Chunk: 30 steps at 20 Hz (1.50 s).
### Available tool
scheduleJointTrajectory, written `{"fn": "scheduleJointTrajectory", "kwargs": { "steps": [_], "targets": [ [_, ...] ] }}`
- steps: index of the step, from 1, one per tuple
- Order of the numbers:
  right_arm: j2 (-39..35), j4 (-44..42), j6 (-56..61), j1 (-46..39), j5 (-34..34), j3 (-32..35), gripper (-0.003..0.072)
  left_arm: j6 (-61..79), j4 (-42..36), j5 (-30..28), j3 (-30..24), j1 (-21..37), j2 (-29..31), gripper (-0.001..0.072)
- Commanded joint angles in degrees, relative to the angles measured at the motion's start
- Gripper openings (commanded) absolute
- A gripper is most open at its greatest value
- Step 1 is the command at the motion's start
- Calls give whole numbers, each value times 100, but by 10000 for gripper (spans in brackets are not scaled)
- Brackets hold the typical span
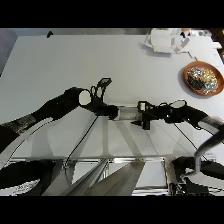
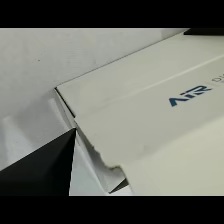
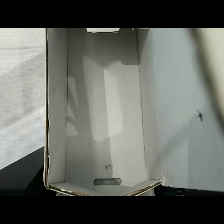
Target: Fold the box and place the chain.
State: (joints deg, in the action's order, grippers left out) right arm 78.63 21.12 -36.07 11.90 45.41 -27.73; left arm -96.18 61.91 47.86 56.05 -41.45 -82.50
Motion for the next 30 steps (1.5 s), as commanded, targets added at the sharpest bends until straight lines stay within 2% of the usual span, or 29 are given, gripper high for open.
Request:
{"fn": "scheduleJointTrajectory", "kwargs": {
  "steps": [1,5,10,13,16,20,22,24,25,28,30],
  "targets": [
    [-7,2,-7,0,7,-7,363,-859,625,-24,125,-160,-59,513],
    [-7,4,-7,0,7,-7,363,-1644,1156,72,297,-382,-140,511],
    [-7,2,-7,0,7,-7,363,-2267,1617,997,1010,-518,-704,496],
    [-7,4,-7,0,4,-7,363,-2546,1622,1161,1130,-483,-822,488],
    [-7,4,-7,0,4,-7,363,-3053,1615,1257,1145,-417,-833,405],
    [-7,4,-7,0,4,-7,363,-3641,1515,1373,1147,-442,-960,395],
    [-7,4,-7,0,7,-7,363,-3657,1513,1615,1217,-442,-1049,378],
    [-7,4,-7,0,7,-7,363,-3657,1641,1838,1381,-442,-1123,239],
    [-7,4,-7,0,7,-7,363,-3657,1705,1871,1488,-450,-1163,218],
    [-7,2,-7,0,4,-7,363,-3652,2028,1954,1821,-584,-1311,218],
    [-7,4,-7,0,7,-7,363,-3654,2041,2009,1849,-658,-1412,218]
  ]
}}
